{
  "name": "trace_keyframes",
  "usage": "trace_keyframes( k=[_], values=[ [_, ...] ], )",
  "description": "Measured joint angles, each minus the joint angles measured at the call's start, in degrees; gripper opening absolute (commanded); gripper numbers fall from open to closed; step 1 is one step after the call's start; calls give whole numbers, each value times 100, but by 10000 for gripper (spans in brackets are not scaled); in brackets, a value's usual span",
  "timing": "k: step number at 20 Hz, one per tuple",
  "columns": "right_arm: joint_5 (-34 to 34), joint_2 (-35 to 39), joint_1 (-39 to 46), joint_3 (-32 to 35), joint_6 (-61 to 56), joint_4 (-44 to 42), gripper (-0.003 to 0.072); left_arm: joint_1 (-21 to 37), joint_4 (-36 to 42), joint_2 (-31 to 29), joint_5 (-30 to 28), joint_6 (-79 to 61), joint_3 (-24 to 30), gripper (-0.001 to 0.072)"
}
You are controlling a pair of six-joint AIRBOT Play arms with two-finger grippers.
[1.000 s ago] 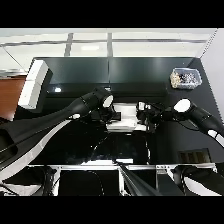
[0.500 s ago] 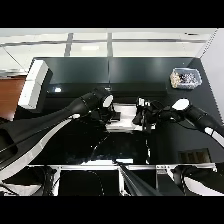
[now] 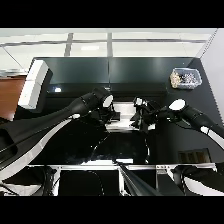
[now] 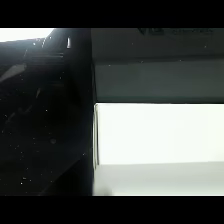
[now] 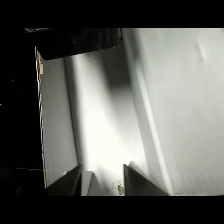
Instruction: Fold the box and place the chain.
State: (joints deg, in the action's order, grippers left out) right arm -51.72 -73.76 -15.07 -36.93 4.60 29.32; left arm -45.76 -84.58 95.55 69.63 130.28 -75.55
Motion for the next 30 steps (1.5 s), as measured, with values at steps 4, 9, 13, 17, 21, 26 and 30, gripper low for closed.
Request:
trace_keyframes(
  k=[4,9,13,17,21,26,30],
  values=[
    [-31,57,2,-2,-693,264,17,0,0,0,-22,-2,0,26],
    [-885,675,588,-214,-2905,793,17,0,0,0,-42,0,0,26],
    [-1845,1270,1902,-540,-4789,1558,17,7,2,0,-57,0,0,26],
    [-1843,1460,3314,-227,-6301,2087,18,7,0,0,-61,0,0,27],
    [-1519,1270,3692,603,-7104,1947,17,7,0,0,-61,0,0,26],
    [-1025,516,2900,1008,-6891,859,17,7,2,0,-57,0,0,26],
    [-896,107,2251,780,-6470,175,20,7,2,0,-42,0,0,26]
  ],
)
